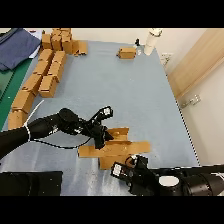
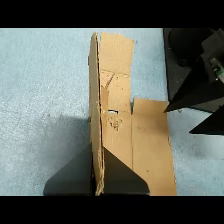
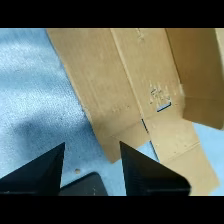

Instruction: Fold the box.

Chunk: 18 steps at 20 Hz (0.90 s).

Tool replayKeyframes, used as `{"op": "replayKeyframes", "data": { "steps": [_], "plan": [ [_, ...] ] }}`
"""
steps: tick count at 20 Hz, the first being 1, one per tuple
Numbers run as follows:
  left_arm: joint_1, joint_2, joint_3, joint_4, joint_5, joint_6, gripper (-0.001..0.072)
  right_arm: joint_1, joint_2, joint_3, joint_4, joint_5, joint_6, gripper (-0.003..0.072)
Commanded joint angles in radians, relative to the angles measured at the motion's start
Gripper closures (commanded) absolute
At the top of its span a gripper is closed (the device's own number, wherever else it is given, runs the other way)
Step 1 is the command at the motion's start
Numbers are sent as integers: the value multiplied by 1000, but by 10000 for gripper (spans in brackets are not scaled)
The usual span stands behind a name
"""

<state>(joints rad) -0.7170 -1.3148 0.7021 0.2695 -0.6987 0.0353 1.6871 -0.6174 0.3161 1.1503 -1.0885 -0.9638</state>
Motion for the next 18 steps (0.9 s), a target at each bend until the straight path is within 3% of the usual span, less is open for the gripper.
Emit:
{"op": "replayKeyframes", "data": {
  "steps": [1, 6, 11, 18],
  "plan": [
    [0, -1, -1, 0, 0, 0, 699, 2, -73, 3, -66, 18, -17, 112],
    [0, -1, -1, 0, 0, 0, 699, 2, -178, 5, -168, 23, -11, 113],
    [0, -1, -1, 0, 0, 0, 698, 2, -179, 83, -230, -23, 21, 112],
    [0, -1, -1, 0, 1, 0, 699, 1, -181, 85, -332, -27, 157, 111]
  ]
}}
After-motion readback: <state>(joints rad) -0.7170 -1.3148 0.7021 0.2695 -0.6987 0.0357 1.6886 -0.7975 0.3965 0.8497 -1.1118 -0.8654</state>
